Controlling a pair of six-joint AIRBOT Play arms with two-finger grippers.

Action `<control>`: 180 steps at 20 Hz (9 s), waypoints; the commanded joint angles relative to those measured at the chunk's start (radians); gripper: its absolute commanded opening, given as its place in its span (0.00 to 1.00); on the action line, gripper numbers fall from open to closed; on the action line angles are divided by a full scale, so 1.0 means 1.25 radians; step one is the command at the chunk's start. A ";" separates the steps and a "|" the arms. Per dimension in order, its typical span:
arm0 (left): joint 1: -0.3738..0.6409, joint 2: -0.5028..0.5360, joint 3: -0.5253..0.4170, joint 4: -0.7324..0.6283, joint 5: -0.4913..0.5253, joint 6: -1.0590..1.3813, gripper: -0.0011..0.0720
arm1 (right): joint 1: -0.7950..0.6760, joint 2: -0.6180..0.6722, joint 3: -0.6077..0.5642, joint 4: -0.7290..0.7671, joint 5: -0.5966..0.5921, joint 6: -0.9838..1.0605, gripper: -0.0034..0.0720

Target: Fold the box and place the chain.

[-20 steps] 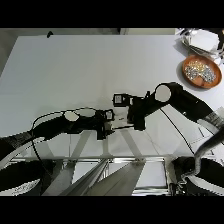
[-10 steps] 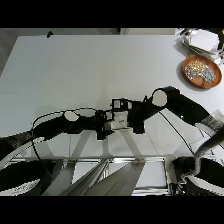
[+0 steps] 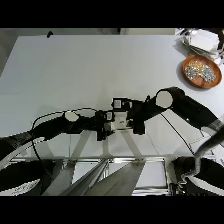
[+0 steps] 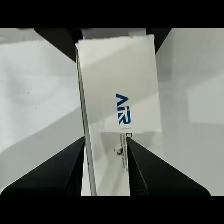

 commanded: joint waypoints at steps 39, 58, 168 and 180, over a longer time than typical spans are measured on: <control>0.000 0.000 0.000 -0.001 0.002 -0.001 0.36 | -0.197 -0.188 -0.253 0.617 -0.008 -0.461 0.06; 0.000 0.000 0.000 -0.001 0.002 -0.001 0.36 | -0.201 0.094 -0.187 0.462 -0.024 -0.172 0.06; 0.907 0.709 -0.031 0.896 -0.583 -1.210 0.96 | -0.648 0.034 -0.020 -0.298 0.037 0.706 0.28; 0.907 0.709 -0.031 0.893 -0.547 -1.210 0.96 | -0.649 0.034 -0.020 -0.298 0.037 0.706 0.28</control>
